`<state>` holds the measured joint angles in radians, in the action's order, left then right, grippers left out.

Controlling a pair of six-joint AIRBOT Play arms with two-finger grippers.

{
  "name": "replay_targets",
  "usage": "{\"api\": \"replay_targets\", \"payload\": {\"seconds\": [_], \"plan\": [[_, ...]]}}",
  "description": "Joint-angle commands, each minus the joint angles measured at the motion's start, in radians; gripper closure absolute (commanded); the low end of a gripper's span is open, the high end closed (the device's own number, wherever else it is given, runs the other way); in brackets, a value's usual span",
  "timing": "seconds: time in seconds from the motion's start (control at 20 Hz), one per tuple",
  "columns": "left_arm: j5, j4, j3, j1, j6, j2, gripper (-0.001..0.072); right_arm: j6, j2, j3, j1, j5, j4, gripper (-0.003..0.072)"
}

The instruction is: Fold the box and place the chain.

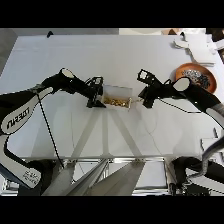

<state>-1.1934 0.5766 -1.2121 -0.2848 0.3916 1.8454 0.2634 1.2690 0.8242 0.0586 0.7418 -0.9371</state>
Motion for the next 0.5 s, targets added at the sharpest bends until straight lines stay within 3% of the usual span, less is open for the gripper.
{"api": "replay_targets", "payload": {"seconds": [0.0,0.05,0.25,0.45], "plan": [[0.0,0.0,0.0,0.0,0.0,0.0,0.0238,0.063,-0.056,0.0,0.04,0.005,-0.109,0.0464],[0.0,0.0,0.0,0.0,0.0,0.0,0.0238,0.026,-0.049,0.0,0.052,0.001,-0.109,0.0316],[0.0,0.0,0.0,0.0,0.0,0.0,0.0238,-0.151,0.032,0.0,0.059,0.002,-0.109,0.0304],[0.0,0.0,0.0,0.0,0.0,0.0,0.0238,-0.197,0.141,0.0,0.059,-0.005,-0.085,0.0276]]}}
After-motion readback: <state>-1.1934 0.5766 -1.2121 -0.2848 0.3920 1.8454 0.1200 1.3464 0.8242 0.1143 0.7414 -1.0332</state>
